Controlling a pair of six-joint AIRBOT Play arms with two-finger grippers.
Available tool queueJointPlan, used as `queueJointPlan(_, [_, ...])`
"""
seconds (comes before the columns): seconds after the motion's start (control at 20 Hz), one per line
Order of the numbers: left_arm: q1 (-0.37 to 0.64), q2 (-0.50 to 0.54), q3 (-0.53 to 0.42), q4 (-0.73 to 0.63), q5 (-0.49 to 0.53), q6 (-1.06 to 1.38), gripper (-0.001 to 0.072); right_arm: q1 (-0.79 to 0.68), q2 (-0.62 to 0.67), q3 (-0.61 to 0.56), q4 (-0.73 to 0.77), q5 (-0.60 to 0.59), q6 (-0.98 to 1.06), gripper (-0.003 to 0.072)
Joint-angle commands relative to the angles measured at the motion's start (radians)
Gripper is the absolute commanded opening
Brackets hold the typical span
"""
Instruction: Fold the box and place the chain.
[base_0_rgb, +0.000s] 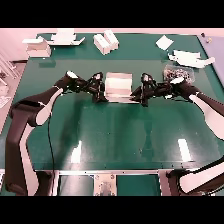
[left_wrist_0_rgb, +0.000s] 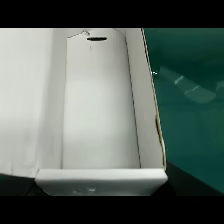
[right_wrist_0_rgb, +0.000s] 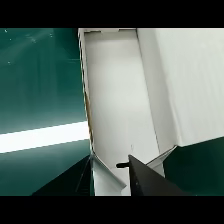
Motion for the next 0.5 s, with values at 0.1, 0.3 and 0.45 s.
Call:
queueJointPlan(0.1, [0.0,0.0,0.0,0.001,-0.001,0.002,0.0405,0.001,0.002,0.056,-0.194,0.134,0.14,0.0378])
queueJointPlan(0.3, [0.0,0.0,0.0,0.001,-0.002,0.002,0.0405,-0.005,0.013,0.063,-0.233,0.147,0.156,0.0375])
queueJointPlan(0.45, [0.0,0.0,0.0,0.001,-0.002,0.002,0.0405,-0.027,0.013,0.078,-0.233,0.119,0.156,0.0375])
